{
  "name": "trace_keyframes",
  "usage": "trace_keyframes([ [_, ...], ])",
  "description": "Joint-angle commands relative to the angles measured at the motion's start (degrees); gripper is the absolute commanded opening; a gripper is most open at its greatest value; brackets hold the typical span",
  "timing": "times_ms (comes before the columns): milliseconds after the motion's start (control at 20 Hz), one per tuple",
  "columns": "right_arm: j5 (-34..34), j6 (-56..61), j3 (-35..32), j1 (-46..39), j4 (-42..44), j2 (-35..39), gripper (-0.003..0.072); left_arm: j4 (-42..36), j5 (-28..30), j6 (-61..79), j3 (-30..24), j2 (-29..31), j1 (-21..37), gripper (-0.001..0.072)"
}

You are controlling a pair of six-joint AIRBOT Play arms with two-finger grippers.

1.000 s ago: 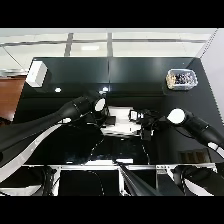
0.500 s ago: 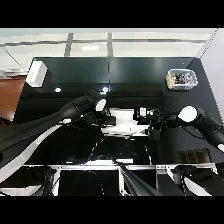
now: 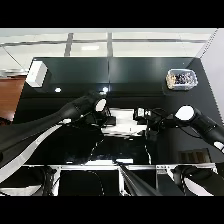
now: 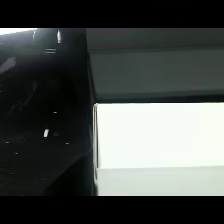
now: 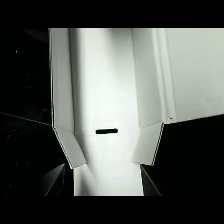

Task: Fold the box and place the chain.

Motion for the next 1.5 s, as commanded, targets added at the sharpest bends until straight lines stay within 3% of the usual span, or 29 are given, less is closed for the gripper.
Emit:
trace_keyframes([
  [0,-2.25,-2.25,-0.04,1.09,3.85,-2.05,0.0550,-0.22,0.11,0.04,0.00,-0.04,0.02,0.0029],
  [250,-1.07,-2.69,-0.04,1.09,4.74,-3.28,0.0508,-0.22,0.15,0.04,0.00,-0.04,0.02,0.0028],
  [300,-1.16,-3.26,-0.02,1.09,4.74,-3.28,0.0396,-0.22,0.15,0.04,0.00,-0.04,0.02,0.0029],
  [900,-6.21,-3.26,-0.02,1.03,2.93,-3.28,0.0394,-0.22,-0.07,0.24,-0.04,-0.04,0.02,0.0029],
  [1450,-5.84,-1.97,-0.02,1.03,0.24,-3.23,0.0395,-0.20,-0.09,0.22,-0.04,-0.04,0.02,0.0029],
])
